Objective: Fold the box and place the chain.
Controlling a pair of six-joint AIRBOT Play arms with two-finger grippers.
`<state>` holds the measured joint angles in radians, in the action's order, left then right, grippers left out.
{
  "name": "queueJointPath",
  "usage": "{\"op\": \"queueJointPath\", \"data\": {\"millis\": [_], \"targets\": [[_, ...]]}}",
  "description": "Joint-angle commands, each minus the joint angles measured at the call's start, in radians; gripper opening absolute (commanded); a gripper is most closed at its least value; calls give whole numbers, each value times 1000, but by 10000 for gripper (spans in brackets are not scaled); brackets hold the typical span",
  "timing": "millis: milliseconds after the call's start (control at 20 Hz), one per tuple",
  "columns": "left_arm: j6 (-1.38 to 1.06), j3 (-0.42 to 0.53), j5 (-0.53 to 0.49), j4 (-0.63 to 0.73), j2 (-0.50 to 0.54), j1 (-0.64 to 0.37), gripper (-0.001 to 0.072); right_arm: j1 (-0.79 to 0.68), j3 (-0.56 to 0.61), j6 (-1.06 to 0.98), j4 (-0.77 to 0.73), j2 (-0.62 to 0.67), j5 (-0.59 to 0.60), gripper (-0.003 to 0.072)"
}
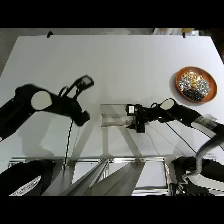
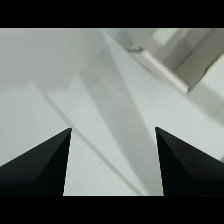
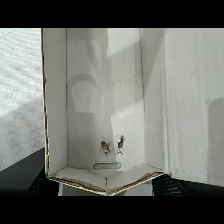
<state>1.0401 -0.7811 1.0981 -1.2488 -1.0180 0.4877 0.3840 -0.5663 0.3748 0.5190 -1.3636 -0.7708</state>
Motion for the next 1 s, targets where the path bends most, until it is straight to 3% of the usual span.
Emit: {"op": "queueJointPath", "data": {"millis": [0, 100, 400, 450, 500, 600, 950], "targets": [[-726, 223, -125, 237, 48, -152, 571, -1, 0, 0, 0, 1, 0, 403], [-959, 288, -208, 359, 8, -195, 570, -1, 0, 0, 0, 1, 0, 403], [-1368, 295, -277, 642, -208, -198, 574, -1, 0, 0, 0, 1, 0, 403], [-1394, 295, -276, 716, -230, -194, 592, -1, 0, 0, 0, 0, 0, 403], [-1434, 295, -278, 787, -246, -191, 705, -1, 0, 0, 0, 1, 0, 403], [-1540, 293, -276, 896, -264, -187, 700, -1, 0, 0, 0, 1, 0, 403], [-1699, 293, -287, 927, -307, -154, 700, -1, 0, 0, 0, 1, 0, 403]]}}
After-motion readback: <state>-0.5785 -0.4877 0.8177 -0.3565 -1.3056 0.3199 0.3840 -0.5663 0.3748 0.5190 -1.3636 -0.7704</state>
